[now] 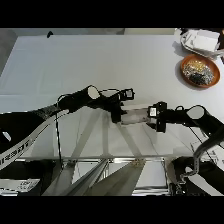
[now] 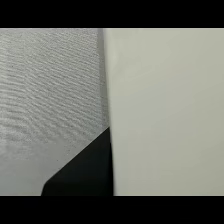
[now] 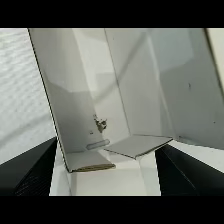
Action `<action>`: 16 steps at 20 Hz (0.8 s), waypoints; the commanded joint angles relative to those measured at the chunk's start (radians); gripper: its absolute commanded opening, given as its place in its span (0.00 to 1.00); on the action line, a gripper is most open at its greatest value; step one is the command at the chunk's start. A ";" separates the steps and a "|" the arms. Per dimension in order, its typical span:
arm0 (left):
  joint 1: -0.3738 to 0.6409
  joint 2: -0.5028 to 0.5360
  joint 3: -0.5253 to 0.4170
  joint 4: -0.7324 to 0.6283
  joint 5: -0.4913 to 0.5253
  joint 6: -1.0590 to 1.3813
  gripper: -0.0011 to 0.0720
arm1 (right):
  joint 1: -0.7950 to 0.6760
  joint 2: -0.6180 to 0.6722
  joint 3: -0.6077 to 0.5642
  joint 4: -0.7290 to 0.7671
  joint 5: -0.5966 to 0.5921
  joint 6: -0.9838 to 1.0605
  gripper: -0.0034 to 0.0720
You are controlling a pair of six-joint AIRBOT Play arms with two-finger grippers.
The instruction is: Fold the box and place the chain.
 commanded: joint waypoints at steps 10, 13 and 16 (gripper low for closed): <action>-0.001 0.000 0.000 0.000 0.000 0.001 0.03 | -0.056 -0.065 0.057 -0.015 0.072 -0.015 0.91; -0.001 0.000 0.000 0.000 0.000 0.001 0.03 | -0.056 -0.065 0.057 0.000 0.079 -0.020 0.91; -0.001 0.000 0.000 0.000 0.000 0.001 0.03 | -0.056 -0.066 0.057 0.006 0.080 -0.041 0.91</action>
